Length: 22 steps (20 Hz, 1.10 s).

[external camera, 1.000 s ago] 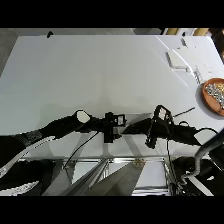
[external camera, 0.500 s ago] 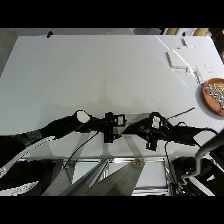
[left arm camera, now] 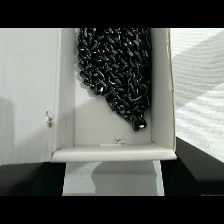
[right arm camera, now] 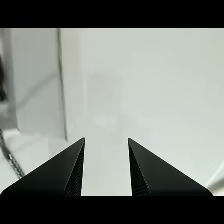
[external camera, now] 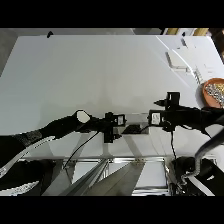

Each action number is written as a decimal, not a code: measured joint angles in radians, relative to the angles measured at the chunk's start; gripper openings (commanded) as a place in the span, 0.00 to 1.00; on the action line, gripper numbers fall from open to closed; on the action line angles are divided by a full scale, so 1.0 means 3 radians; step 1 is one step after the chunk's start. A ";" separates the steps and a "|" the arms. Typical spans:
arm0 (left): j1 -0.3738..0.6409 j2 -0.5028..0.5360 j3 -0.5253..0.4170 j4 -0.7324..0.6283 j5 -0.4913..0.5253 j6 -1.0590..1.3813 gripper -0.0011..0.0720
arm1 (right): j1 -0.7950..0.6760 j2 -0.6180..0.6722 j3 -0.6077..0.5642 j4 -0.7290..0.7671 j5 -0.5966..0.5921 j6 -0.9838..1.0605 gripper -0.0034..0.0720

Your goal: Fold the box and place the chain.

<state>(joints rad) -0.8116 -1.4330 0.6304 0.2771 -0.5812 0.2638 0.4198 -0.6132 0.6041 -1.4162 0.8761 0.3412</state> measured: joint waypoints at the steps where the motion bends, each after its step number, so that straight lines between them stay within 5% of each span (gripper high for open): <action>1: 0.0000 0.0000 0.0000 0.0000 0.0000 -0.0001 0.47 | -0.0106 -0.0084 0.0013 -0.0076 0.0041 0.0001 0.43; 10: 0.0000 0.0000 0.0000 0.0000 0.0000 -0.0001 0.47 | -0.0661 -0.1242 0.0037 -0.0282 0.0454 -0.0160 0.43; 12: 0.0000 0.0000 0.0000 0.0000 0.0000 -0.0001 0.47 | -0.0679 -0.1442 0.0036 -0.0276 0.0476 -0.0282 0.36; 14: 0.0000 0.0000 0.0000 0.0000 0.0000 0.0000 0.47 | -0.0690 -0.1578 0.0034 -0.0240 0.0481 -0.0418 0.27; 22: 0.0000 0.0000 0.0000 0.0000 0.0000 -0.0001 0.47 | -0.0698 -0.1793 -0.0013 -0.0151 0.0429 -0.0696 0.26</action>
